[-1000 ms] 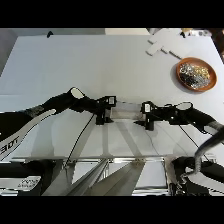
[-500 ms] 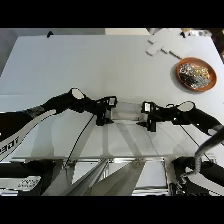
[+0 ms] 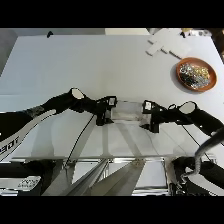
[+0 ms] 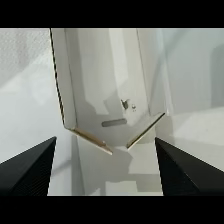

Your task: Fold the box and place the chain.

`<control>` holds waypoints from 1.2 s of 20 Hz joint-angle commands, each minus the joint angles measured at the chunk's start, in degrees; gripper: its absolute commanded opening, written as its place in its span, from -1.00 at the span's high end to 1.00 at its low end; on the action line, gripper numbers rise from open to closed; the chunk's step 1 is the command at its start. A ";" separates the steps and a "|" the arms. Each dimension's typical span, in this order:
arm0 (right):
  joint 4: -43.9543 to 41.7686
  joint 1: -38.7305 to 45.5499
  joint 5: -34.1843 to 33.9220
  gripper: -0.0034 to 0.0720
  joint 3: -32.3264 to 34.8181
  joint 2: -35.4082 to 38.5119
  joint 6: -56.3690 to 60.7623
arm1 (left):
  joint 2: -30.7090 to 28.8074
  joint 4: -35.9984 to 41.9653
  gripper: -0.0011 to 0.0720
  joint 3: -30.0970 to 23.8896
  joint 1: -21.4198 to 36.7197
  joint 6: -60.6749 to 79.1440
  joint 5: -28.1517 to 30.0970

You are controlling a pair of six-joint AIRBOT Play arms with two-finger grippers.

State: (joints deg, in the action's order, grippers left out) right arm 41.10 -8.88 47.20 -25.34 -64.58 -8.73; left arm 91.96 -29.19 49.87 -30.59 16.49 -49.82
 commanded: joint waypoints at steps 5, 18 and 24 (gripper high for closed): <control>10.93 6.45 4.22 0.06 -0.02 16.76 12.15 | -0.02 0.02 0.08 0.02 0.02 0.02 0.11; -17.59 -8.76 -20.87 0.86 -0.02 5.01 28.89 | -0.02 0.02 0.08 0.00 0.02 0.02 0.09; -17.53 -8.72 -25.24 0.86 -0.02 -1.42 36.79 | -0.02 0.02 0.08 0.00 0.02 0.02 0.09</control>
State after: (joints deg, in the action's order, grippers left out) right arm 23.75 -17.19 24.97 -25.39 -63.61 24.43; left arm 91.96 -29.04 49.87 -30.59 16.32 -49.76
